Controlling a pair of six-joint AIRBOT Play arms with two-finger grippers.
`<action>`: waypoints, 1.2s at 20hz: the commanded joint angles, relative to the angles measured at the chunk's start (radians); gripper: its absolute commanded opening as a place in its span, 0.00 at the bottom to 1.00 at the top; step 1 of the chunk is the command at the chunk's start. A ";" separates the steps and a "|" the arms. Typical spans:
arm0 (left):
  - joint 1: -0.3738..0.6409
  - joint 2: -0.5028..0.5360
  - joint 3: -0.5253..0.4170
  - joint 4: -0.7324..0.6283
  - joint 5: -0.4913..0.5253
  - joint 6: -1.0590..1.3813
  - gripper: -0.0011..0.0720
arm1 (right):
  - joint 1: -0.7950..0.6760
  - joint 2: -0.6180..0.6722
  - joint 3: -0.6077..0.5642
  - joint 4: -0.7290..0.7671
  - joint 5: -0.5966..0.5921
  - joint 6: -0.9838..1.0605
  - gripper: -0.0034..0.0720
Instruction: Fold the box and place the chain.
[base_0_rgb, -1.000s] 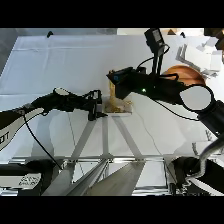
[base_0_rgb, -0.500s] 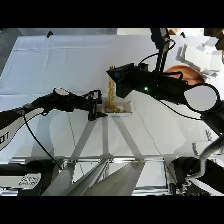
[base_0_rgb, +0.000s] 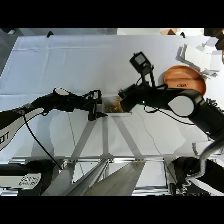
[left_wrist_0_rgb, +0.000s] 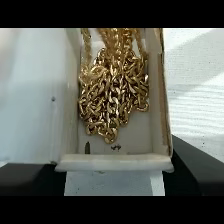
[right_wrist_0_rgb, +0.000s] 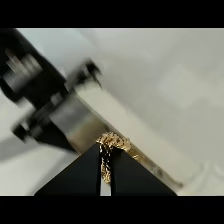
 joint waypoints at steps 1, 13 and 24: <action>0.000 0.000 0.001 0.000 0.000 0.000 0.55 | 0.000 -0.018 -0.072 -0.069 0.012 0.044 0.06; 0.000 0.000 0.001 0.000 0.000 0.000 0.55 | 0.000 -0.077 0.068 -0.042 0.158 -0.019 0.35; 0.000 0.000 0.001 0.000 0.000 0.000 0.55 | -0.260 -0.415 0.424 0.299 0.518 -0.584 0.35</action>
